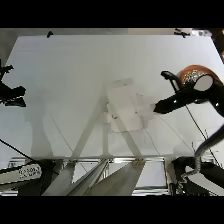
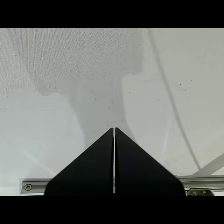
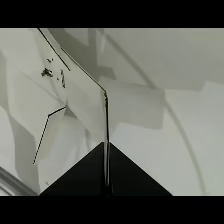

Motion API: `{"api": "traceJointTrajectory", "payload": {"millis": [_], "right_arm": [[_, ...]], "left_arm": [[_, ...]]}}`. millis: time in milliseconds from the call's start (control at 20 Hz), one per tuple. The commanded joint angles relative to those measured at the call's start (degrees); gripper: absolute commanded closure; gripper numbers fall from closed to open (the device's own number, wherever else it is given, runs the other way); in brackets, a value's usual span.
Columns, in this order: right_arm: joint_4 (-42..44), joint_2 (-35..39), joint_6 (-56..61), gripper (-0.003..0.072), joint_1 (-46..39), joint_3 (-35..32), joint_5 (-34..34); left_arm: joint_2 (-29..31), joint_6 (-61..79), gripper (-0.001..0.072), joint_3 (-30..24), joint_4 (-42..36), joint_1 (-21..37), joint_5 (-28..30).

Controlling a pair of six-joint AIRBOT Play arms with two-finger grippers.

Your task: Fold the box and place the chain.

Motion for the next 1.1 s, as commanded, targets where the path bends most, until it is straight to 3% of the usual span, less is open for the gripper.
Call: {"api": "traceJointTrajectory", "payload": {"millis": [0, 450, 600, 700, 750, 1050], "right_arm": [[2.75, 0.42, 0.90, 0.0674, 5.92, -5.60, -10.51], [2.40, 1.95, 3.72, 0.0675, 8.41, -8.46, -17.51], [1.03, 3.96, 5.22, 0.0675, 8.41, -8.48, -18.97], [0.52, 4.35, 6.08, 0.0674, 8.41, -8.48, -18.69], [0.52, 4.33, 6.05, 0.0674, 8.41, -8.48, -18.82], [0.46, 4.33, 6.01, 0.0673, 8.41, -8.48, -18.82]], "left_arm": [[-0.02, 0.02, 0.0694, 0.00, 0.00, 0.07, 0.00], [-0.04, -0.07, 0.0695, 0.00, -3.28, 0.04, 5.60], [-0.07, 2.27, 0.0686, 0.00, -13.92, -0.09, 7.61], [-0.07, 10.58, 0.0558, 0.00, -24.87, -1.44, 6.47], [-0.07, 14.10, 0.0492, 0.00, -28.81, -2.89, 5.07], [-0.09, 20.92, 0.0489, -0.02, -31.43, -21.88, 4.17]]}}
